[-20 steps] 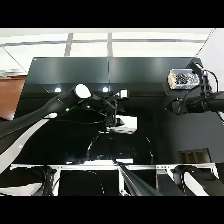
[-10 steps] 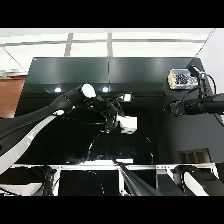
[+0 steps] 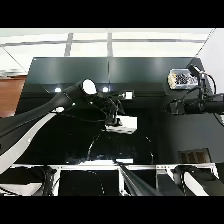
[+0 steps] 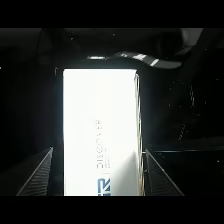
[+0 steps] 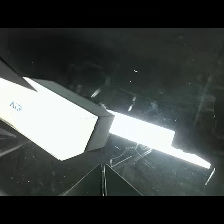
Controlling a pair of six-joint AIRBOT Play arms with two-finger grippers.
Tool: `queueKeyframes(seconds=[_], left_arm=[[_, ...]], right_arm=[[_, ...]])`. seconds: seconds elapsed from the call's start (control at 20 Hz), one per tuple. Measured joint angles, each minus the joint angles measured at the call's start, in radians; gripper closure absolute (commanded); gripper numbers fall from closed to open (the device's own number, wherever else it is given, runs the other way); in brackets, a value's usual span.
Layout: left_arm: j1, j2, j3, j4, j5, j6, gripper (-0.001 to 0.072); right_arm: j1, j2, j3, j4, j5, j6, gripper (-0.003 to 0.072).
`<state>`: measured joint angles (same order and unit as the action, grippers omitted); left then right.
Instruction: Fold the box and place the chain.
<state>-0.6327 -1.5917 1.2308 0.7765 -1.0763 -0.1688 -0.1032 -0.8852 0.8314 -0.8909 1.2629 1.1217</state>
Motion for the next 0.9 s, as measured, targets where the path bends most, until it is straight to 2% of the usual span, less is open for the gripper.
queueKeyframes(seconds=[0.45, 0.9], left_arm=[[-0.005, -0.021, 0.012, 0.019, 0.011, -0.059, 0.0007], [-0.063, -0.027, 0.013, 0.086, -0.005, -0.076, 0.0006]], right_arm=[[0.0, 0.0, 0.0, -0.001, -0.021, 0.0, 0.0673], [0.0, 0.0, 0.0, -0.001, -0.026, 0.0, 0.0673]])
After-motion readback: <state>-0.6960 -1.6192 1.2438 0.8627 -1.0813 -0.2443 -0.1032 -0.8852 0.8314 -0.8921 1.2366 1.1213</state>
